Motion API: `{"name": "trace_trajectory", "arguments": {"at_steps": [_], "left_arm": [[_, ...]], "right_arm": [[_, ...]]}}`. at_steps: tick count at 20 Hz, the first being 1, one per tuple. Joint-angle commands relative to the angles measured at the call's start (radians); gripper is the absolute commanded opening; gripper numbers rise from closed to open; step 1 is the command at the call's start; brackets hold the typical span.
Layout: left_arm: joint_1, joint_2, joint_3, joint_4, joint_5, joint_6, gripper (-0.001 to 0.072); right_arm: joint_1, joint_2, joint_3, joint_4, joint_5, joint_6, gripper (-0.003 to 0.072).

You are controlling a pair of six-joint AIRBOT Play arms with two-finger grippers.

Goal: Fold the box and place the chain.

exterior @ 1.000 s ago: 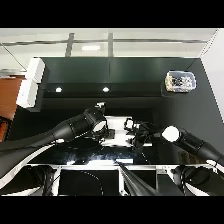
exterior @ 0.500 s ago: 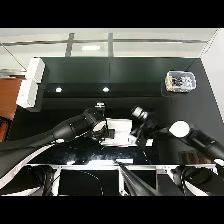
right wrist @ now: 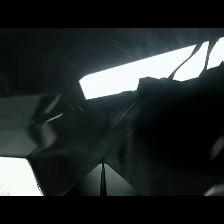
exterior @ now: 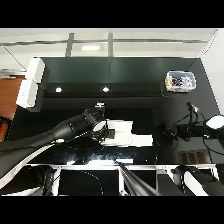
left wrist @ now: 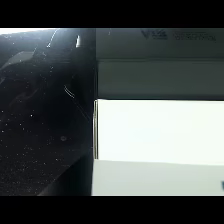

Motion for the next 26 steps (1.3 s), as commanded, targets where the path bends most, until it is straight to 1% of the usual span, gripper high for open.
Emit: {"name": "trace_trajectory", "arguments": {"at_steps": [1, 4, 6, 8, 10, 11, 13, 14, 15, 16, 18, 21, 23, 26], "left_arm": [[0.0, 0.0, 0.0, 0.0, -0.001, 0.001, 0.0031], [0.0, 0.0, 0.0, 0.0, 0.0, 0.001, 0.0031], [0.0, 0.0, 0.0, 0.0, -0.001, 0.001, 0.003], [0.0, 0.0, 0.0, 0.0, -0.001, 0.001, 0.0031], [0.0, 0.0, 0.0, 0.0, 0.0, 0.001, 0.003], [0.0, 0.0, 0.0, 0.0, 0.0, 0.001, 0.0031], [0.0, 0.0, 0.0, 0.0, -0.001, 0.0, 0.0031], [0.0, 0.0, 0.0, 0.0, -0.001, 0.001, 0.0031], [0.0, 0.0, 0.0, 0.0, -0.001, 0.0, 0.0031], [0.0, 0.0, 0.0, 0.0, -0.001, 0.001, 0.0031], [0.0, 0.0, 0.0, 0.0, -0.001, 0.001, 0.003], [0.0, 0.0, 0.0, 0.0, 0.0, 0.001, 0.003], [0.0, 0.0, 0.0, 0.0, 0.0, 0.001, 0.0031], [0.0, 0.0, 0.0, 0.0, 0.0, 0.001, 0.003]], "right_arm": [[-0.004, -0.078, -0.076, 0.192, 0.047, -0.052, 0.002], [0.123, -0.181, -0.087, 0.239, 0.013, -0.09, 0.002], [0.208, -0.226, -0.087, 0.322, -0.028, -0.146, 0.0021], [0.28, -0.245, -0.087, 0.425, -0.082, -0.228, 0.0021], [0.317, -0.245, -0.082, 0.506, -0.116, -0.288, 0.0021], [0.32, -0.245, -0.074, 0.528, -0.109, -0.314, 0.0021], [0.32, -0.245, -0.037, 0.532, -0.034, -0.375, 0.0023], [0.32, -0.245, -0.019, 0.533, 0.009, -0.402, 0.013], [0.32, -0.244, 0.0, 0.532, 0.054, -0.406, 0.0533], [0.32, -0.244, 0.016, 0.531, 0.087, -0.427, 0.0631], [0.321, -0.244, 0.036, 0.533, 0.119, -0.436, 0.0631], [0.338, -0.244, 0.039, 0.534, 0.099, -0.435, 0.063], [0.386, -0.244, 0.041, 0.533, 0.046, -0.409, 0.0628], [0.482, -0.244, 0.068, 0.521, -0.074, -0.325, 0.0628]]}}
